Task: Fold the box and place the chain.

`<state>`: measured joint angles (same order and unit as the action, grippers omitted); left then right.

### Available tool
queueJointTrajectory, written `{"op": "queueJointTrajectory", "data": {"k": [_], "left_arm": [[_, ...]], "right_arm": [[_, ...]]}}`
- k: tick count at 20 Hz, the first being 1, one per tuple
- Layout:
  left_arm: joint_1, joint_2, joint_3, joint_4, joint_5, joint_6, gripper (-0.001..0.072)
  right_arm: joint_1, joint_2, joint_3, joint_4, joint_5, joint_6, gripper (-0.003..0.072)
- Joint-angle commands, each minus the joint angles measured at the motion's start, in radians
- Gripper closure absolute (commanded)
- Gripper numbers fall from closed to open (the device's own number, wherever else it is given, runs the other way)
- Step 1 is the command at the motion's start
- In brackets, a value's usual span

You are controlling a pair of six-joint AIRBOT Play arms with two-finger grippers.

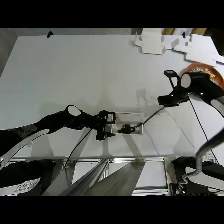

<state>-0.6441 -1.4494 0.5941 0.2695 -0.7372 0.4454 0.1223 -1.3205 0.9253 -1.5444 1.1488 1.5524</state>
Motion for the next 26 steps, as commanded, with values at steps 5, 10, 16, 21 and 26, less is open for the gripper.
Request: {"op": "queueJointTrajectory", "data": {"k": [5,10,16,21,26], "left_arm": [[0.0,0.0,0.0,0.0,0.0,0.0,0.0502],[0.0,0.001,0.0,0.0,0.0,0.0,0.0502],[0.0,0.001,0.0,0.0,0.0,0.0,0.0502],[0.0,0.0,0.0,0.0,0.0,0.0,0.0502],[0.0,0.0,0.0,0.0,0.0,0.0,0.0502]], "right_arm": [[0.106,0.342,0.001,0.018,0.189,-0.02,0.067],[0.308,0.525,0.001,0.161,0.232,0.024,0.067],[0.523,0.568,0.001,0.29,0.153,0.083,0.067],[0.615,0.568,0.001,0.34,-0.006,0.122,0.067],[0.638,0.565,0.001,0.349,-0.128,0.13,0.067]]}}
